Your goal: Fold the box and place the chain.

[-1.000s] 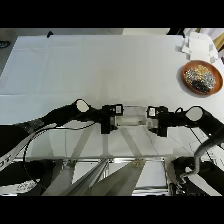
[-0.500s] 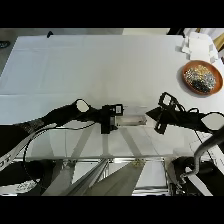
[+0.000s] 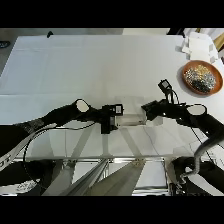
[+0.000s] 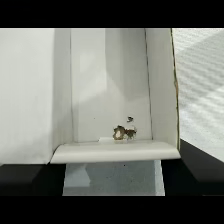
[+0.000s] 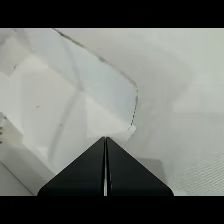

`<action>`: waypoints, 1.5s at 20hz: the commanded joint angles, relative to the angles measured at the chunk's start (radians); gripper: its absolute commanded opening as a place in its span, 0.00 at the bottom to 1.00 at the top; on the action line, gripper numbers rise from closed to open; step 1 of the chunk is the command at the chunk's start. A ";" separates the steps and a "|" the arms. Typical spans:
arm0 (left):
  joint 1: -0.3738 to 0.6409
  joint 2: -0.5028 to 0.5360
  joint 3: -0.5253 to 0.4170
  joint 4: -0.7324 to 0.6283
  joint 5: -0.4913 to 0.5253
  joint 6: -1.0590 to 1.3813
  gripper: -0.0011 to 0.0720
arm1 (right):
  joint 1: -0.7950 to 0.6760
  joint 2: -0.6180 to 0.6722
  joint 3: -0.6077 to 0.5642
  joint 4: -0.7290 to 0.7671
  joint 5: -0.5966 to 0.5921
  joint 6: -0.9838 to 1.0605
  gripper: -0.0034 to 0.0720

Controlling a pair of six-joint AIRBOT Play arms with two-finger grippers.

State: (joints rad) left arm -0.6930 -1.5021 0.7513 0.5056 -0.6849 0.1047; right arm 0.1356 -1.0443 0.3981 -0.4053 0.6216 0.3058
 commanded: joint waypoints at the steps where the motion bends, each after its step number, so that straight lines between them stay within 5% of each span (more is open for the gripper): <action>1: 0.000 0.000 0.000 0.000 0.000 0.001 0.39 | 0.000 -0.067 0.001 0.018 -0.010 0.093 0.06; 6: 0.000 0.000 0.000 0.000 0.000 0.001 0.39 | -0.001 -0.045 0.002 0.018 0.073 0.117 0.06; 11: 0.000 0.000 0.000 0.000 0.000 0.001 0.39 | -0.001 0.150 0.080 -0.057 0.183 0.117 0.06; 17: 0.000 0.001 0.000 0.000 -0.001 0.001 0.39 | 0.048 0.376 0.092 -0.622 0.437 0.116 0.06; 20: 0.000 0.001 0.000 0.000 0.000 0.001 0.39 | 0.142 0.386 0.092 -0.851 0.468 0.116 0.06; 30: 0.000 0.001 0.000 0.000 0.000 0.001 0.39 | 0.175 0.279 0.092 -0.870 0.429 -0.187 0.16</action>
State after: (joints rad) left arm -0.6930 -1.5021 0.7513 0.5053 -0.6853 0.1051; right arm 0.3058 -0.7166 0.4892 -1.2610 1.0527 0.2310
